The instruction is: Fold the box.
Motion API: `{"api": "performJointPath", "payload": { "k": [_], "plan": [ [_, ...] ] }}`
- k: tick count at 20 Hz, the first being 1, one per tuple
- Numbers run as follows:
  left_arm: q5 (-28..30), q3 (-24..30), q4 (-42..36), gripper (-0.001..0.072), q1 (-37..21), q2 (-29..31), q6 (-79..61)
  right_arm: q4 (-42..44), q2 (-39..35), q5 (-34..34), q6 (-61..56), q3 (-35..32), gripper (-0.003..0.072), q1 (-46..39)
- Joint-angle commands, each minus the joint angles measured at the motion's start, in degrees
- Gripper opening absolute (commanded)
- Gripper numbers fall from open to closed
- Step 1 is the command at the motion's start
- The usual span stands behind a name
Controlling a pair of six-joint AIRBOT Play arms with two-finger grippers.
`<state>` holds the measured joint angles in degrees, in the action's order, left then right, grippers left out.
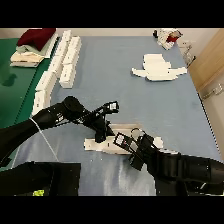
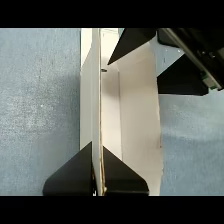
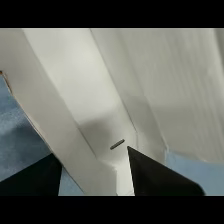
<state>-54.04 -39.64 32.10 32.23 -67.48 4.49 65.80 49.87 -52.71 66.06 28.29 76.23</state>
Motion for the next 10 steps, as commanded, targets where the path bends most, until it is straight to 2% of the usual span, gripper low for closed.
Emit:
{"api": "performJointPath", "payload": {
  "k": [1, 4, 5, 6, 10],
  "plan": [
    [0.0, 0.0, 0.0, 0.0011, -0.1, 0.0, 0.0, -2.8, -1.4, -1.1, -4.3, 0.7, 0.0592, 0.0],
    [0.0, 0.0, 0.0, 0.0011, -0.1, 0.0, 0.0, -3.1, -1.4, -3.5, -4.7, 0.7, 0.0592, 0.0],
    [0.0, 0.0, 0.0, 0.0011, -0.1, 0.0, 0.0, -3.1, -1.4, -4.1, -4.7, 0.7, 0.0691, 0.0],
    [0.0, 0.0, 0.0, 0.0012, -0.1, 0.0, 0.0, -3.4, -1.5, -5.3, -4.5, 0.7, 0.072, 0.0],
    [0.0, 0.0, 0.0, 0.0011, -0.1, 0.0, 0.0, -4.5, -4.5, -5.3, -1.5, -0.1, 0.072, -2.1]
  ]
}}
